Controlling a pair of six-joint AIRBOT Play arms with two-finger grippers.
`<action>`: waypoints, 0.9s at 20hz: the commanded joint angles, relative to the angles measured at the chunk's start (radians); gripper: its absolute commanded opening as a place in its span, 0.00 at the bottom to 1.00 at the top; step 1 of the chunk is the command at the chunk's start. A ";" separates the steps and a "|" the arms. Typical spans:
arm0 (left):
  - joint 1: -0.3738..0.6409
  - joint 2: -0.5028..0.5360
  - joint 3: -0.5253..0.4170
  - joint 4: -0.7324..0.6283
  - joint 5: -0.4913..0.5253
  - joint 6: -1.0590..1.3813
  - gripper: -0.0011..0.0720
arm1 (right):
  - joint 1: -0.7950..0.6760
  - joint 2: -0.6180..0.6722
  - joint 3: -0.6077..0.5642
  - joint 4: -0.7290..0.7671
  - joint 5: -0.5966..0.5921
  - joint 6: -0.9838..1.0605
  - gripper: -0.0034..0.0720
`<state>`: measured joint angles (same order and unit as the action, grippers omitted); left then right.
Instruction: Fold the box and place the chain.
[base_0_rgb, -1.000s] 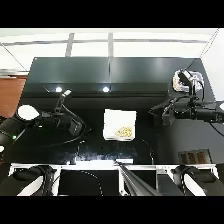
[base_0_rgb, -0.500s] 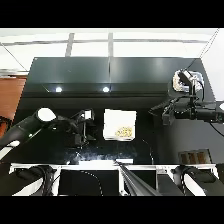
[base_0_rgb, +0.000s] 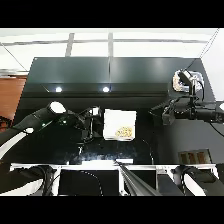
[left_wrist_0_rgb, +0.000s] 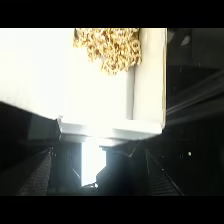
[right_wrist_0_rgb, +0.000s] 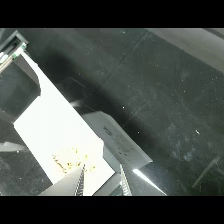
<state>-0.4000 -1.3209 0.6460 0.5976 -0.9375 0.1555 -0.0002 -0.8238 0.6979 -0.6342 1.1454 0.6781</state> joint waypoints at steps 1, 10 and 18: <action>-0.018 -0.021 0.006 -0.056 0.016 0.011 0.98 | 0.000 0.001 0.000 -0.007 -0.001 -0.001 0.41; -0.047 -0.040 0.007 -0.056 0.031 0.062 0.98 | 0.000 0.001 0.000 -0.007 0.000 -0.001 0.41; -0.093 -0.039 0.007 -0.008 0.072 0.053 0.98 | 0.000 0.001 0.000 -0.007 0.000 -0.001 0.41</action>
<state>-0.4782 -1.3598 0.6521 0.5686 -0.8959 0.2150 -0.0002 -0.8238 0.6979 -0.6418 1.1450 0.6773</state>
